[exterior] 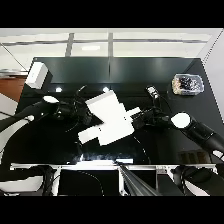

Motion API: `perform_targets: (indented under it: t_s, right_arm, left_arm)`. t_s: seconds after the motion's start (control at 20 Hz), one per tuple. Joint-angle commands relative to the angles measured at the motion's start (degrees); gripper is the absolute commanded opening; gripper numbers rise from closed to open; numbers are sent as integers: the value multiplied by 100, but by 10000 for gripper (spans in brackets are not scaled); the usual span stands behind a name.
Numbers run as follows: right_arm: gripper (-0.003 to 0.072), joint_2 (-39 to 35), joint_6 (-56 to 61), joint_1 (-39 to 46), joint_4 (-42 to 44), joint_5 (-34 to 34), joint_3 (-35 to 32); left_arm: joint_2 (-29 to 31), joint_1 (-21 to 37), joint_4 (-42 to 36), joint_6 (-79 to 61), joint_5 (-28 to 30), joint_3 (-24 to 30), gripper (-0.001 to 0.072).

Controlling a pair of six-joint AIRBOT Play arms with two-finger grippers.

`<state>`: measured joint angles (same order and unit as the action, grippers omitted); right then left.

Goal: Fold the box and place the chain.

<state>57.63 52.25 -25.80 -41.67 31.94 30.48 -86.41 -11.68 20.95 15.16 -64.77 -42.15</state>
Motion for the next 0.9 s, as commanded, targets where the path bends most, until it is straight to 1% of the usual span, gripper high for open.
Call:
perform_targets:
  t_s: [0.0,0.2,0.3,0.65,0.85]
  right_arm:
    - [39,-2,2,-2,4,17,-2]
    - [39,-2,2,-2,4,22,-2]
    - [39,-2,4,-2,4,20,-2]
    - [39,-2,52,-2,11,22,-2]
    - [39,-2,85,-2,11,20,-2]
  left_arm:
    - [-433,72,498,-101,-656,-374,463]
    - [-481,308,505,-103,-680,-428,460]
    - [-481,398,544,-103,-743,-428,329]
    - [-481,358,581,-101,-704,-417,329]
    - [-481,297,577,-52,-398,-417,329]
